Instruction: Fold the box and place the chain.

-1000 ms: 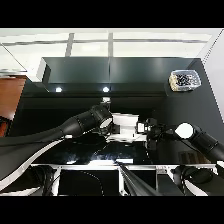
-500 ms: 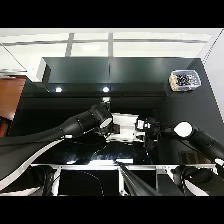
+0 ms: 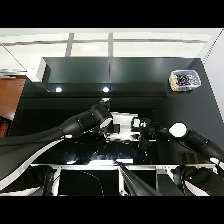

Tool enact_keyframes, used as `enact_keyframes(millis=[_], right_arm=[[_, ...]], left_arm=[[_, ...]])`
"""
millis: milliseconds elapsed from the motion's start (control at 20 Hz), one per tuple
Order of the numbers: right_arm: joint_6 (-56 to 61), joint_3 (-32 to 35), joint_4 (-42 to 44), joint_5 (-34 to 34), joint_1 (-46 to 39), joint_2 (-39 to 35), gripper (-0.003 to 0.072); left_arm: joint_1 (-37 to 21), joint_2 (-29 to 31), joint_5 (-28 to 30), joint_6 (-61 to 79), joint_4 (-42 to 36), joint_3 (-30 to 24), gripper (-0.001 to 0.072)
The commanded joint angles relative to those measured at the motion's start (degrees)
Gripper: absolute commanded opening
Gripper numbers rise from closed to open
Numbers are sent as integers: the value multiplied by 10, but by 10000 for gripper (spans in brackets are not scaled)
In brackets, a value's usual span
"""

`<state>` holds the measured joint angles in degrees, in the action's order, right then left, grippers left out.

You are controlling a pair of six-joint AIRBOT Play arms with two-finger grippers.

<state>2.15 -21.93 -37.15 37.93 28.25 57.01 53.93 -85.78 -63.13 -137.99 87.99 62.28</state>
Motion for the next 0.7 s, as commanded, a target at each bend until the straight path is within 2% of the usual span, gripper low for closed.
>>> enact_keyframes(millis=[0,50,100,150,250,350,400,450,550,650], right_arm=[[0,0,-2,-16,4,1,326],[0,0,-2,-16,4,1,364],[0,0,-2,-16,4,1,302],[0,0,-2,-16,4,1,202],[0,0,-2,-20,4,1,429],[0,0,-10,-20,4,1,145],[2,0,-13,-20,4,1,46],[32,-2,-15,-22,0,-1,45],[206,-19,-60,2,-33,-17,40],[356,-53,-134,86,-90,-46,41]], left_arm=[[0,0,1,0,-4,0,24],[0,0,1,0,-4,0,25],[0,0,1,0,-4,0,24],[0,0,1,0,-4,0,25],[0,0,1,0,-4,0,24],[0,0,1,0,-4,0,24],[0,0,1,0,-3,0,25],[0,0,1,0,-3,0,25],[0,0,1,0,-2,0,25],[0,0,1,0,-2,0,25]])
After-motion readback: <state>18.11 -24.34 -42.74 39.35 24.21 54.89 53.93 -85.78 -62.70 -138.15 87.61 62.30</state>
